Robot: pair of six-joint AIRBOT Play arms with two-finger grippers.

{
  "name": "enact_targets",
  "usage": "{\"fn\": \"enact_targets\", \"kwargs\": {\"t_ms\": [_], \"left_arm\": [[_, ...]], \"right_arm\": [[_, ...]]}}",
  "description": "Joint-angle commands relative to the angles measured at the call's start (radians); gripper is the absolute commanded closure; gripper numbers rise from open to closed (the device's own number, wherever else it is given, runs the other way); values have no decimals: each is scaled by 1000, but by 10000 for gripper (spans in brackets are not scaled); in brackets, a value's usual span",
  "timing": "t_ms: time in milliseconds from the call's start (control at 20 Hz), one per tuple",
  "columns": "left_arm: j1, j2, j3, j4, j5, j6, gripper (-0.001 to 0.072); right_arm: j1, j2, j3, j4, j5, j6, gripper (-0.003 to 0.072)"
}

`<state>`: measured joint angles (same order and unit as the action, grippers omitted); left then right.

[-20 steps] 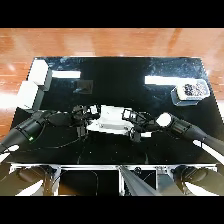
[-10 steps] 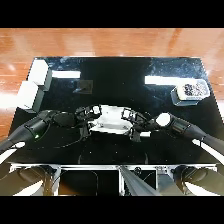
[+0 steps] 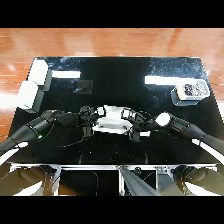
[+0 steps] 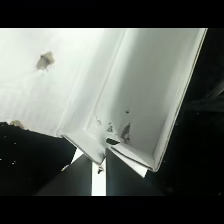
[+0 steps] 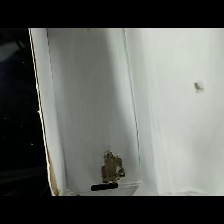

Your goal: Fold the box and place the chain.

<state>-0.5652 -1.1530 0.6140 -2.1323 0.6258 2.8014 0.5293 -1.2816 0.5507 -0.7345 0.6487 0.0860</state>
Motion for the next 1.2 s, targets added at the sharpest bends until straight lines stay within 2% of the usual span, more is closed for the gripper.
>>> {"fn": "enact_targets", "kwargs": {"t_ms": [0, 550, 650, 700, 750, 1150], "left_arm": [[-5, -1, 4, -1, 11, 4, 573], [-54, -36, 7, -1, -36, 23, 569], [-54, -36, 7, -1, -35, 23, 546], [-54, -36, 8, -1, -35, 23, 486], [-54, -36, 8, -1, -35, 23, 468], [-88, -47, 13, 0, -77, 27, 456]], "right_arm": [[1, -1, -1, -3, 2, 1, 171], [1, -1, -1, -3, 2, 1, 171], [1, -1, -1, -3, 2, 1, 171], [1, -1, -1, -3, 2, 1, 170], [1, -1, -1, -3, 2, 1, 171], [1, -1, -1, -3, 2, 1, 171]]}}
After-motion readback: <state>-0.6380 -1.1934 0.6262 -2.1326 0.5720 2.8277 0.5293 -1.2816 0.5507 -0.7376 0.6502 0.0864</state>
